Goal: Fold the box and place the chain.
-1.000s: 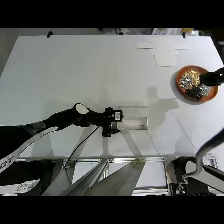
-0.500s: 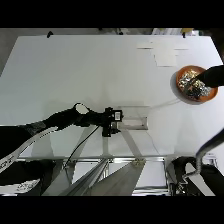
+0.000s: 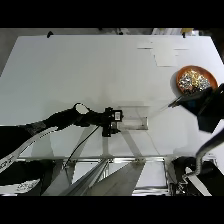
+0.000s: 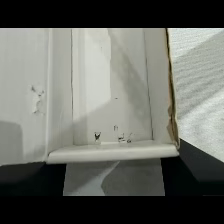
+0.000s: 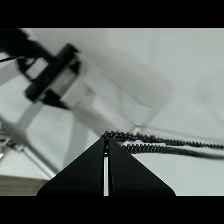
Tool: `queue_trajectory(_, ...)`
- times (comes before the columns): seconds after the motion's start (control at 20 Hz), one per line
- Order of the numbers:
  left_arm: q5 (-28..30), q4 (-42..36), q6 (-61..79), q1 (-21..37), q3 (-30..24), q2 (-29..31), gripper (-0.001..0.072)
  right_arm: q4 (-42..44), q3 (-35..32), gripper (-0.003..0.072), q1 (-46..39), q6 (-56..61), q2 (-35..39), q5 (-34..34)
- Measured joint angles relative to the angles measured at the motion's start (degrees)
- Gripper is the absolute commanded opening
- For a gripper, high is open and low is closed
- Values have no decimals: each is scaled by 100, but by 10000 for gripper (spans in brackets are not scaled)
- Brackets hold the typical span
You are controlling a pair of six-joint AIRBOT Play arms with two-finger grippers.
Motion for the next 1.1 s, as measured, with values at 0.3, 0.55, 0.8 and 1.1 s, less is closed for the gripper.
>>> queue_trajectory(0.3,0,0,2,-2,0,0,275,310,-1224,14,964,-4,136,-938)
queue_trajectory(0.55,0,0,0,0,0,0,275,367,-2225,15,1421,-131,-118,-2085)
queue_trajectory(0.8,-2,2,0,-2,0,0,275,422,-2708,15,1532,-385,-857,-2717)
queue_trajectory(1.1,0,0,0,-2,0,0,275,433,-2830,21,1672,-566,-1742,-3156)
